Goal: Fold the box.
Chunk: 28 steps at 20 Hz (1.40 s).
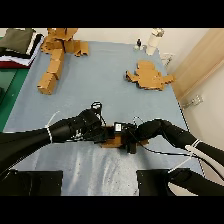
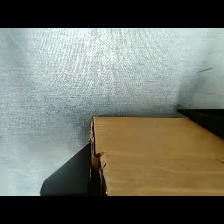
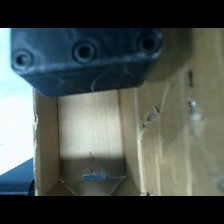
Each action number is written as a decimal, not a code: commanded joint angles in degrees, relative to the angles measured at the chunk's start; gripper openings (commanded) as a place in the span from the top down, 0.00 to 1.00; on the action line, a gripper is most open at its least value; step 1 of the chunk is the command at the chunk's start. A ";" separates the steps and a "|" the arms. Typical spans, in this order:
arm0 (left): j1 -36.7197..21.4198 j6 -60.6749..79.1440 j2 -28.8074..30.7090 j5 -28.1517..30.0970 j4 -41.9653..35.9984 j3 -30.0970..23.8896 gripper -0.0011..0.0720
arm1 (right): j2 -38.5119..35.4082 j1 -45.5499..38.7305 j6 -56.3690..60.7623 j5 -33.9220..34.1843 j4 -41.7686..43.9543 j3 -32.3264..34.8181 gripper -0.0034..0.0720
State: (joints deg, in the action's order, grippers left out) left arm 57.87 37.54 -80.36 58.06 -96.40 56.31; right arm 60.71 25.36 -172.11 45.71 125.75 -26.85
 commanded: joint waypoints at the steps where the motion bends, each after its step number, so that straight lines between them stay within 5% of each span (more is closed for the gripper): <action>1: 0.00 0.66 0.00 2.49 0.02 0.04 0.96 | -0.02 0.04 0.04 -0.02 0.02 0.02 0.16; 2: 0.00 0.68 0.00 3.39 0.04 0.04 0.96 | -0.02 0.04 0.04 -0.02 0.02 0.02 0.16; 4: -0.04 0.90 0.00 3.87 0.02 0.07 0.46 | -0.02 0.04 0.04 -0.02 0.02 0.02 0.16; 5: -0.09 0.79 0.00 3.91 0.02 0.11 0.42 | -0.02 0.04 0.04 -0.02 0.02 0.02 0.16; 14: -0.09 1.03 7.34 9.11 4.44 2.25 0.42 | -0.02 0.04 0.04 -0.02 0.02 0.02 0.16; 19: -0.09 1.42 14.34 20.76 9.64 2.23 0.42 | -0.02 0.04 0.04 -0.02 0.02 0.02 0.16; 20: -0.09 2.16 14.91 22.99 10.78 2.23 0.53 | -0.02 0.04 0.04 -0.02 0.02 0.02 0.16; 22: -0.09 6.38 15.47 25.62 11.85 2.19 0.97 | -0.02 0.04 0.04 -0.02 0.02 0.02 0.16; 26: -1.07 22.18 15.52 22.38 6.51 -0.76 0.97 | -0.02 0.04 0.04 -0.02 0.02 0.02 0.16; 28: -6.34 37.73 16.11 17.20 -4.94 -7.19 0.97 | -0.02 0.04 0.04 -0.02 0.02 0.02 0.16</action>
State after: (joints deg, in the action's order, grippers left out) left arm 55.42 57.25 -64.95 79.35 -90.70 54.35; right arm 60.71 25.36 -172.09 45.71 125.78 -26.85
